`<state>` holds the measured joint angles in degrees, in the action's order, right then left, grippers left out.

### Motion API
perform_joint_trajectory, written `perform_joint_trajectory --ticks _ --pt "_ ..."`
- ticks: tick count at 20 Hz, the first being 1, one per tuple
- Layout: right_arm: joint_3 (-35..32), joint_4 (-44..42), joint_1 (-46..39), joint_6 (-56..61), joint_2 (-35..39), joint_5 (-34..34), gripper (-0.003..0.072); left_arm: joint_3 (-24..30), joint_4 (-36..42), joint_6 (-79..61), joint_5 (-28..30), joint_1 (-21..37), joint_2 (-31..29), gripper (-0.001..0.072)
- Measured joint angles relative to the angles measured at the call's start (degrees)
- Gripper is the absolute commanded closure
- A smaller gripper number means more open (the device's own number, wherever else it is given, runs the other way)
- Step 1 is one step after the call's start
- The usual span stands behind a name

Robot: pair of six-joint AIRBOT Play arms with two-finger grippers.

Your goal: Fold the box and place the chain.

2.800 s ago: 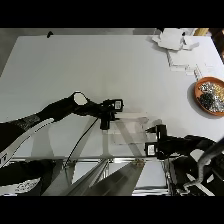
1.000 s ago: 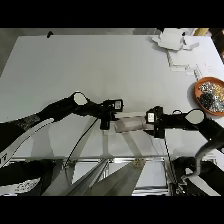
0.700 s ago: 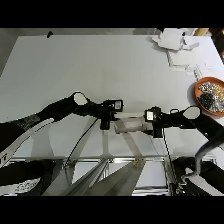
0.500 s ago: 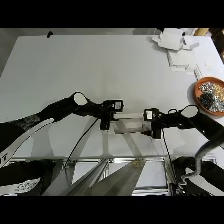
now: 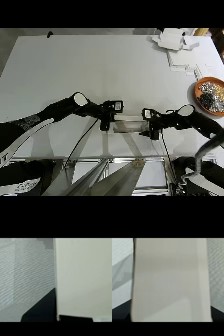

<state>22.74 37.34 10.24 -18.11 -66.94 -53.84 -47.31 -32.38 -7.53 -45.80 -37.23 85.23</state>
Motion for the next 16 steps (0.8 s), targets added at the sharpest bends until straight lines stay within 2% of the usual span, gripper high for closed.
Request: perform_joint_trajectory --ticks 2,3,6,14,16 --pt "-0.39 0.39 -0.50 0.11 0.04 -0.17 0.0101 0.00 0.00 0.00 0.04 0.00 0.00 0.0700" --pt "-0.66 0.63 -0.81 0.15 0.26 -0.46 0.0037 0.00 0.02 0.02 0.07 0.00 0.00 0.0700" --pt "-1.40 1.38 -1.51 0.20 1.09 -0.66 0.0000 0.02 0.00 0.04 0.04 0.00 0.00 0.0700" --pt "-2.32 -2.36 -1.55 -2.21 1.77 -0.85 0.0006 0.02 0.00 0.04 0.09 0.00 0.00 0.0700" --pt "-3.23 -3.19 -0.81 -3.91 1.79 -0.11 0.0044 0.02 -0.02 0.02 0.02 0.00 0.00 0.0700"
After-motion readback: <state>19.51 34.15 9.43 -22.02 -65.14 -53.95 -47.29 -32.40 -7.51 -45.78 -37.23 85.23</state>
